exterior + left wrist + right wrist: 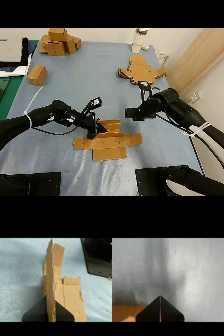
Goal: Fold the box.
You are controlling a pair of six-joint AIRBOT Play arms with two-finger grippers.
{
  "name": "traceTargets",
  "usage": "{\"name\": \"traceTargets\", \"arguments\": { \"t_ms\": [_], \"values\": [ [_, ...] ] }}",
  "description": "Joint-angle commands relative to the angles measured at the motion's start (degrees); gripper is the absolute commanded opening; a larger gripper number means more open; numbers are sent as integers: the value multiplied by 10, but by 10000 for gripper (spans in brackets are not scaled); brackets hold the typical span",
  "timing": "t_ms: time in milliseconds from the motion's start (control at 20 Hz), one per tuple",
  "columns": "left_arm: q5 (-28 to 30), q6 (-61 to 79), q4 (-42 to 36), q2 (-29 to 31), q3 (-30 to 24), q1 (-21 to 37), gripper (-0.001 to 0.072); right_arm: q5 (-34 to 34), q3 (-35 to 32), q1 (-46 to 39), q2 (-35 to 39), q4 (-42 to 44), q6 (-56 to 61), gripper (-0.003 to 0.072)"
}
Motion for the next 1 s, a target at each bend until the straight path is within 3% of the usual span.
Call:
{"name": "traceTargets", "arguments": {
  "t_ms": [0,300,550,600,650,700,950],
  "values": [
    [0,0,-5,0,0,0,16,-130,-1,21,36,46,58,3],
    [0,0,-5,0,0,0,16,-50,-71,249,127,-65,81,2],
    [0,0,-5,0,0,0,16,69,-155,449,123,-118,-105,20],
    [0,0,-5,0,0,0,16,87,-164,466,112,-122,-136,213],
    [0,0,-5,0,0,0,16,97,-169,475,100,-123,-163,481],
    [0,0,-5,0,0,0,16,101,-170,478,85,-122,-191,568],
    [0,0,-5,0,0,0,16,100,-170,478,53,-120,-243,568]
  ]
}}
